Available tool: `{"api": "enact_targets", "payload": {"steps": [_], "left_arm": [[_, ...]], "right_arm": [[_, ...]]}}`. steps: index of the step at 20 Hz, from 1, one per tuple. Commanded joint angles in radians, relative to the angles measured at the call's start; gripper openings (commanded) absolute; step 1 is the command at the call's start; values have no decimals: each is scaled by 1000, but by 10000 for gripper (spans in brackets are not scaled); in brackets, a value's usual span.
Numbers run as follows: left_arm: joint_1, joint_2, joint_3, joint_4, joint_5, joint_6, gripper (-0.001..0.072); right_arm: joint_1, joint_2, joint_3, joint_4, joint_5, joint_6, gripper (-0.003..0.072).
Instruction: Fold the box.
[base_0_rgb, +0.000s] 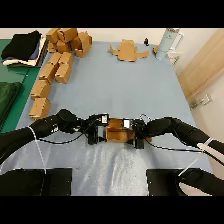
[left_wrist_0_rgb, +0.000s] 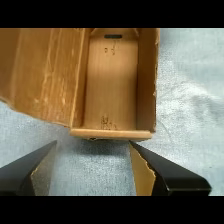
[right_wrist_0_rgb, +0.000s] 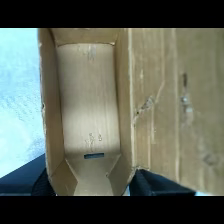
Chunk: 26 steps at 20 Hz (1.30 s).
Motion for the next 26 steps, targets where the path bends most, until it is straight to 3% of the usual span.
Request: {"api": "enact_targets", "payload": {"steps": [1,5,26], "left_arm": [[0,-21,16,8,-40,9,696],[1,-22,16,71,-70,-1,695],[-75,-55,50,38,-40,-107,695]], "right_arm": [[1,0,0,2,-1,0,575],[1,0,0,2,-1,0,575],[1,0,0,2,-1,0,575]]}}
